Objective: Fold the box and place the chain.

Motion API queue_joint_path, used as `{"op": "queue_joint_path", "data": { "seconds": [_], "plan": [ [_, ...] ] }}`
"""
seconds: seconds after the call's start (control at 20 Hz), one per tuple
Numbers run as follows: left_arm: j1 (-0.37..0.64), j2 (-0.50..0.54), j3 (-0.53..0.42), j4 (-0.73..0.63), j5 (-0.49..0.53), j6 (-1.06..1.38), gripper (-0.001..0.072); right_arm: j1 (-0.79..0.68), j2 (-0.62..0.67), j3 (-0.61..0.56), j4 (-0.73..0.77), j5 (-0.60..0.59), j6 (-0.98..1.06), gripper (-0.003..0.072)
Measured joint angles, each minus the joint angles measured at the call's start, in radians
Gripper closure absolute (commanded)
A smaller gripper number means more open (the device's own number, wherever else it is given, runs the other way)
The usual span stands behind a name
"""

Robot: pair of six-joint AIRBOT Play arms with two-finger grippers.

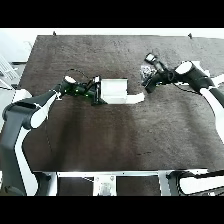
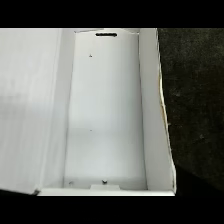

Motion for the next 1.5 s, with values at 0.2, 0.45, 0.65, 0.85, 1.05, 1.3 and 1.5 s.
{"op": "queue_joint_path", "data": {
  "seconds": [0.2,0.45,0.65,0.85,1.05,1.3,1.5],
  "plan": [
    [0.000,0.000,0.000,0.000,0.000,0.000,0.0350,-0.090,0.000,-0.027,0.000,0.013,0.223,0.0678],
    [0.000,0.000,0.000,0.000,0.000,0.000,0.0350,-0.130,-0.087,-0.054,0.034,0.084,0.364,0.0677],
    [0.000,0.000,0.000,0.000,0.000,0.000,0.0350,-0.116,-0.162,-0.059,0.124,0.120,0.394,0.0677],
    [0.000,0.000,0.000,0.000,0.000,0.000,0.0350,-0.072,-0.195,-0.060,0.192,0.146,0.404,0.0677],
    [0.000,0.000,0.000,0.000,0.000,0.001,0.0350,-0.046,-0.199,-0.060,0.301,0.159,0.376,0.0678],
    [0.000,0.000,0.000,0.000,0.001,0.000,0.0349,-0.028,-0.179,-0.060,0.408,0.191,0.340,0.0676],
    [0.000,0.000,0.000,0.000,0.001,0.001,0.0349,-0.019,-0.173,-0.060,0.439,0.209,0.323,0.0505]
  ]
}}
